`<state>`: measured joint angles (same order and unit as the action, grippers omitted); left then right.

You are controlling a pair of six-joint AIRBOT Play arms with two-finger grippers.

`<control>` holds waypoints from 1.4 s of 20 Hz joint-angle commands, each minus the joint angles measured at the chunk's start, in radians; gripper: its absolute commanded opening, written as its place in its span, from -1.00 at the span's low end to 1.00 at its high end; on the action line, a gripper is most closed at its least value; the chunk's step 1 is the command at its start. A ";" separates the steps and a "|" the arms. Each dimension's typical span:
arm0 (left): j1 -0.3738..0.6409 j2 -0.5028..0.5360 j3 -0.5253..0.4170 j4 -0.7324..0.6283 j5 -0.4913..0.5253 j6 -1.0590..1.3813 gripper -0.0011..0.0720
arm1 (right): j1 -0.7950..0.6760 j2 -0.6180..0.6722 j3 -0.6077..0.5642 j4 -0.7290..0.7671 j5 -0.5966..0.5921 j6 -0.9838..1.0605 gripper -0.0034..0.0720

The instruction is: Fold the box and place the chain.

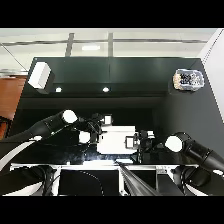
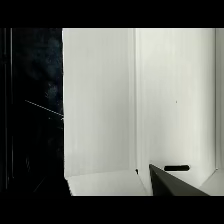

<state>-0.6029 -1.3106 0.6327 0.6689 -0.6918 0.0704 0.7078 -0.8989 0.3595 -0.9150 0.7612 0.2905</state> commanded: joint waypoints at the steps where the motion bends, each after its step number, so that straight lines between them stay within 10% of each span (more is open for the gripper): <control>1: 0.000 0.000 0.001 0.000 0.000 0.000 -0.90 | 0.011 -0.003 0.000 -0.001 -0.044 0.023 0.93; 10: 0.000 0.000 0.001 0.000 0.000 0.000 -0.90 | -0.005 0.048 0.129 -0.272 0.002 0.304 0.93; 28: 0.000 0.000 0.001 0.000 -0.004 0.000 -0.90 | -0.286 -0.030 0.158 -0.074 0.048 0.078 0.93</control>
<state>-0.6029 -1.3106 0.6331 0.6689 -0.6960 0.0711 0.5098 -0.9203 0.5163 -0.9661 0.7853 0.3946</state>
